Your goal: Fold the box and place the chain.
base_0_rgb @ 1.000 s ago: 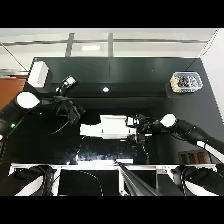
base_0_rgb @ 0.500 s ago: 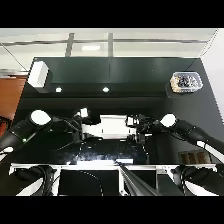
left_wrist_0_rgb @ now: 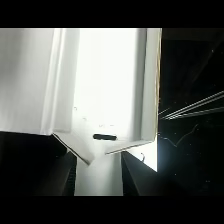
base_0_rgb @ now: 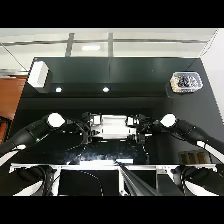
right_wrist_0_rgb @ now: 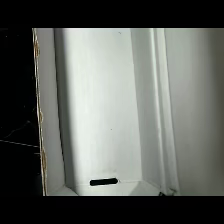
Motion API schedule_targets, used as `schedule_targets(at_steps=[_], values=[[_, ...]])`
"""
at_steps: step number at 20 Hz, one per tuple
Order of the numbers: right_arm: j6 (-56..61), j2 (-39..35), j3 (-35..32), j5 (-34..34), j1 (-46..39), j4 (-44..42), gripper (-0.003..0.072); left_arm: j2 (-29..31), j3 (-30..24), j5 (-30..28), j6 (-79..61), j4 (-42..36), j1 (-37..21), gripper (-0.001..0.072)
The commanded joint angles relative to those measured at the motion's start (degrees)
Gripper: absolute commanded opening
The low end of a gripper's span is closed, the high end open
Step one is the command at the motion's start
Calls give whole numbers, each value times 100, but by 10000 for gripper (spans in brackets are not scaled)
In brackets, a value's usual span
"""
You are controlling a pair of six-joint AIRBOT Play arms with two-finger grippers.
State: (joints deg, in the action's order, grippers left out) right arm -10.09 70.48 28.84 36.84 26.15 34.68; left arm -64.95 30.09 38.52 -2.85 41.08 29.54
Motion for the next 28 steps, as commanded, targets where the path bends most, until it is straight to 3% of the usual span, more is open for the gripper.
schedule_targets(at_steps=[1,2,4,8,14,19,20,21,22,23,25,27,28], values=[[2,4,-4,2,4,-2,435,-33,111,-92,-24,-7,37,321],[2,4,-4,2,4,-2,435,-33,116,-101,-24,-24,39,257],[2,4,-4,0,4,-2,435,-35,114,90,-17,-96,39,216],[2,4,-4,2,4,0,435,-74,111,426,-20,-313,44,216],[2,4,-4,0,4,-2,435,-214,111,0,-61,-881,90,215],[2,4,-4,2,4,0,435,-525,111,-249,-293,-1305,457,214],[2,4,-4,0,4,0,436,-525,114,-299,-293,-1305,452,169],[2,4,-4,2,4,0,435,-520,114,-310,-293,-1298,431,56],[2,4,-4,2,4,0,435,-520,114,-297,-291,-1300,407,38],[2,4,-4,0,4,0,435,-520,114,-297,-278,-1303,389,53],[2,4,-4,0,4,0,435,-520,114,-295,-275,-1303,391,284],[2,4,-4,0,4,0,435,-509,114,-275,-278,-1261,391,267],[2,4,-4,0,4,0,436,-503,114,-258,-278,-1255,389,171]])
